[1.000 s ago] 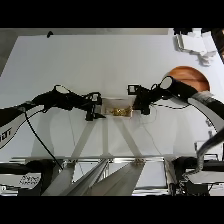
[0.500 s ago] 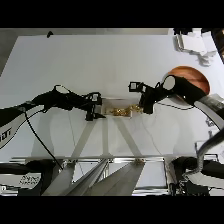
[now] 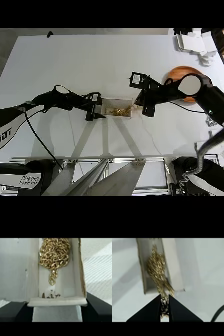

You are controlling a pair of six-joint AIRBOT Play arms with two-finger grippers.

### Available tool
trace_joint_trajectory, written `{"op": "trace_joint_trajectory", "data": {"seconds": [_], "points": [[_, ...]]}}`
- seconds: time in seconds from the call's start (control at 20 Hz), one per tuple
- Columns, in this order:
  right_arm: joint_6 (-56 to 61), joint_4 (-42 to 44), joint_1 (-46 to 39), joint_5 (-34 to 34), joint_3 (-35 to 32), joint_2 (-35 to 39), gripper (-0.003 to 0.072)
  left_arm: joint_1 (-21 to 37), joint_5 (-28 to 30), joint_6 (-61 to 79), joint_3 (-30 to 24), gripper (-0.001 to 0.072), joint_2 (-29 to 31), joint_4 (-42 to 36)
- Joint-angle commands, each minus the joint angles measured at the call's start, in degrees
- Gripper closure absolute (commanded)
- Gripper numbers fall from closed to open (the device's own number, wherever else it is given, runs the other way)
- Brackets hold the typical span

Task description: Fold the box and place the chain.

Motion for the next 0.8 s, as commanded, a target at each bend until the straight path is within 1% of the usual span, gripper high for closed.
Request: {"op": "trace_joint_trajectory", "data": {"seconds": [0.0,0.2,0.35,0.5,0.75], "points": [[1.6,9.8,3.2,-4.5,0.9,2.3,0.068,0.0,0.0,0.0,0.0,0.0497,0.0,0.0],[1.6,21.5,5.7,-18.0,0.9,2.2,0.068,0.0,0.0,0.0,0.0,0.0497,0.0,0.0],[1.5,27.6,7.3,-24.9,0.9,2.2,0.0681,0.0,0.0,0.0,0.0,0.0497,0.0,0.0],[1.5,30.9,7.8,-28.7,1.2,2.2,0.0681,0.0,0.0,0.0,0.0,0.0497,0.0,0.0],[1.5,31.0,7.8,-32.5,5.7,2.2,0.0681,0.0,0.0,0.0,0.0,0.0497,0.0,0.0]]}}
